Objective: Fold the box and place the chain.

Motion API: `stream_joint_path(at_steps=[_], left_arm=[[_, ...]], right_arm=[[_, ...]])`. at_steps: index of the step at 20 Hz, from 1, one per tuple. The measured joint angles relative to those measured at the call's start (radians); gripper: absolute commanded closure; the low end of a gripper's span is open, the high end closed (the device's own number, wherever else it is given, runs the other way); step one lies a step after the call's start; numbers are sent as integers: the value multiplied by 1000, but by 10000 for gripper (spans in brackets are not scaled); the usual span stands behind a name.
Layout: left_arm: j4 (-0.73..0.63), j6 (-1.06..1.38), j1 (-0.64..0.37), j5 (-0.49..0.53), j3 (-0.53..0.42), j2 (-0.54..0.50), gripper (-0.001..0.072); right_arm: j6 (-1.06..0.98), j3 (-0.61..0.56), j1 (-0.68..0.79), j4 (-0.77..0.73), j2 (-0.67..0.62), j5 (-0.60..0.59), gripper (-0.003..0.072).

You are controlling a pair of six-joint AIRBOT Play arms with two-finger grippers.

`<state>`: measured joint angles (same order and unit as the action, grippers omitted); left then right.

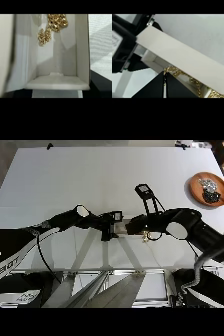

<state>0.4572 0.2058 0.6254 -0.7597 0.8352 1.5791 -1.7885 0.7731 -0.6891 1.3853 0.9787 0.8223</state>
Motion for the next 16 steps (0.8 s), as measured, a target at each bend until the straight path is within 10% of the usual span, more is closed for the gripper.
stream_joint_path(at_steps=[2, 4, 16], left_arm=[[0, 0, 0, 0, 0, 0, 252], [0, 0, 0, 0, 0, 0, 252], [0, 0, 0, 0, 0, 0, 252]], right_arm=[[-18, -11, 0, 17, 32, -35, 656], [-26, -17, 3, 34, 66, -56, 430], [12, -34, 40, 188, -50, 139, 416]])
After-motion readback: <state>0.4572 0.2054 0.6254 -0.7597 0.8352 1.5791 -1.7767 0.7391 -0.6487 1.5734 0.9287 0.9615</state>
